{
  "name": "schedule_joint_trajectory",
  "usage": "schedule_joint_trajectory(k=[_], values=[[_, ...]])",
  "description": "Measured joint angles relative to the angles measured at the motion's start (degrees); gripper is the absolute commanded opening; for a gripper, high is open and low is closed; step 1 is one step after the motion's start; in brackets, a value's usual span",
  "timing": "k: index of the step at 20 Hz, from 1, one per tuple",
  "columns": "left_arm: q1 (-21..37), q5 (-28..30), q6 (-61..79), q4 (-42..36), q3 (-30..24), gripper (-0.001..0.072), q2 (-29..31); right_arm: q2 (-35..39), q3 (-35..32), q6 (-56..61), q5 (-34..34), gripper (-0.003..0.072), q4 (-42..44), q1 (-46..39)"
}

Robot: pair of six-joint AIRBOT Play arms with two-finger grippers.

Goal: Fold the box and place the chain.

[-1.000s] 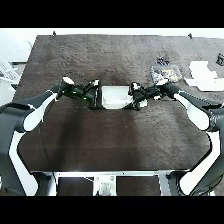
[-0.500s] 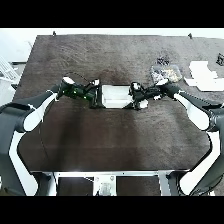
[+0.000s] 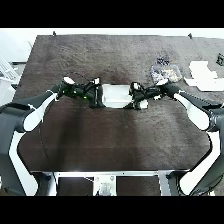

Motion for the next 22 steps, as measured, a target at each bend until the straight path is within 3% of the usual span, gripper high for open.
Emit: schedule_joint_trajectory(k=[22], values=[[-0.1, -1.7, 7.1, -0.9, 0.0, 0.0720, -0.1, 0.0, 0.0, -0.1, 0.3, 0.0550, -0.2, 0.1]])
